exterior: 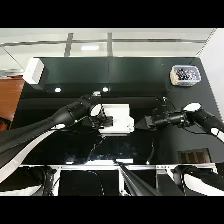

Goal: Fold the box and place the chain.

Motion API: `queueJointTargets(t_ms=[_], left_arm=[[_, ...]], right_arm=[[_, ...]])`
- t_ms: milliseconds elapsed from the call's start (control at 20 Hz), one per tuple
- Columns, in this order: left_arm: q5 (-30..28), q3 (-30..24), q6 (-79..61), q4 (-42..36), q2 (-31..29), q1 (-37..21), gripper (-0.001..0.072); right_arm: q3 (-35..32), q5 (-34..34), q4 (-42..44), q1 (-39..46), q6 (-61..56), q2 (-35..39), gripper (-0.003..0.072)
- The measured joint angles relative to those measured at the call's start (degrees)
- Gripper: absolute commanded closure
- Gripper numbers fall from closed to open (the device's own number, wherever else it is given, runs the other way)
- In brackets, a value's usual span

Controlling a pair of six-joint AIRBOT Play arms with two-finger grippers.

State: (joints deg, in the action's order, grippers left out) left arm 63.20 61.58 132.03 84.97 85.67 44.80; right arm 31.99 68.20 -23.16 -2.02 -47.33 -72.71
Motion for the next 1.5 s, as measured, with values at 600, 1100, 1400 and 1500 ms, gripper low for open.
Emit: queueJointTargets(t_ms=[600, 1100, 1400, 1500], left_arm=[[0.0, 0.0, 0.1, 0.0, 0.0, 0.0, 0.0682], [0.1, 0.0, -0.1, 0.0, 0.0, 0.0, 0.0681], [0.0, 0.0, -0.1, 0.0, 0.0, 0.0, 0.0682], [0.0, 0.0, -0.1, 0.0, 0.0, 0.0, 0.0681]], right_arm=[[9.6, -8.9, -10.6, -16.5, -17.4, -0.1, 0.0265], [19.7, -14.3, -39.7, -30.4, -52.5, -3.7, 0.0311], [22.8, -12.7, -52.9, -35.6, -70.4, -6.7, 0.031], [23.3, -11.0, -54.5, -36.1, -73.7, -7.7, 0.0311]])
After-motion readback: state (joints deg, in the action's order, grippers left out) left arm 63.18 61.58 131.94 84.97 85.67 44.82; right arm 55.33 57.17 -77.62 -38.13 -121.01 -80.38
